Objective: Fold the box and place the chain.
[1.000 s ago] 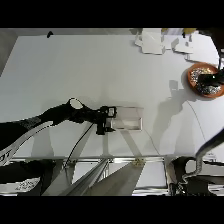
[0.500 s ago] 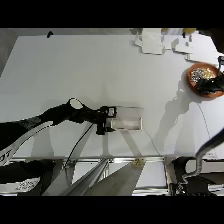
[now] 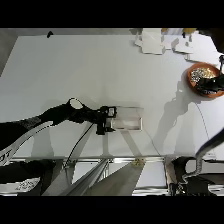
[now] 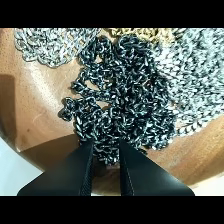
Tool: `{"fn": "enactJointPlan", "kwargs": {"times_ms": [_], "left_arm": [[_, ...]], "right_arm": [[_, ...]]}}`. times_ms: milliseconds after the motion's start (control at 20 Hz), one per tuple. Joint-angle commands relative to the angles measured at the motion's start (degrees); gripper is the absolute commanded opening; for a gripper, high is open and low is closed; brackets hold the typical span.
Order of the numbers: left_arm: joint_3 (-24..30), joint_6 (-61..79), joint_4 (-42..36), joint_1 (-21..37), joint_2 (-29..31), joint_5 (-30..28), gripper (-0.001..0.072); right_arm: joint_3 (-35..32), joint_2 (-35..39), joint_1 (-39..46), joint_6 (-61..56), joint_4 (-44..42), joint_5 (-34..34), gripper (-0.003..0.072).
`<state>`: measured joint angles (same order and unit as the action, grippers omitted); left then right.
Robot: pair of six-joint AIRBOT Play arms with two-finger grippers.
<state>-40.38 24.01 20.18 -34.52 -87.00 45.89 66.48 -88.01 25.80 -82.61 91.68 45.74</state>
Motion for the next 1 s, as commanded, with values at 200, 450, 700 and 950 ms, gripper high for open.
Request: {"fn": "enactJointPlan", "kwargs": {"times_ms": [200,450,700,950], "left_arm": [[0.02,0.02,0.02,0.02,0.04,-0.02,0.0129],[0.02,0.02,0.02,0.02,0.04,-0.02,0.0129],[0.0,0.02,0.02,0.02,0.04,-0.02,0.0129],[0.0,0.0,0.0,0.02,0.04,-0.02,0.0129]], "right_arm": [[0.0,0.09,0.46,-0.85,2.32,3.39,0.0187],[0.0,-1.31,2.4,-1.99,0.87,3.5,0.0238],[0.0,-1.62,2.4,-1.92,-0.98,2.03,0.0238],[0.0,-2.56,2.4,-1.97,-1.07,1.31,0.0194]]}}
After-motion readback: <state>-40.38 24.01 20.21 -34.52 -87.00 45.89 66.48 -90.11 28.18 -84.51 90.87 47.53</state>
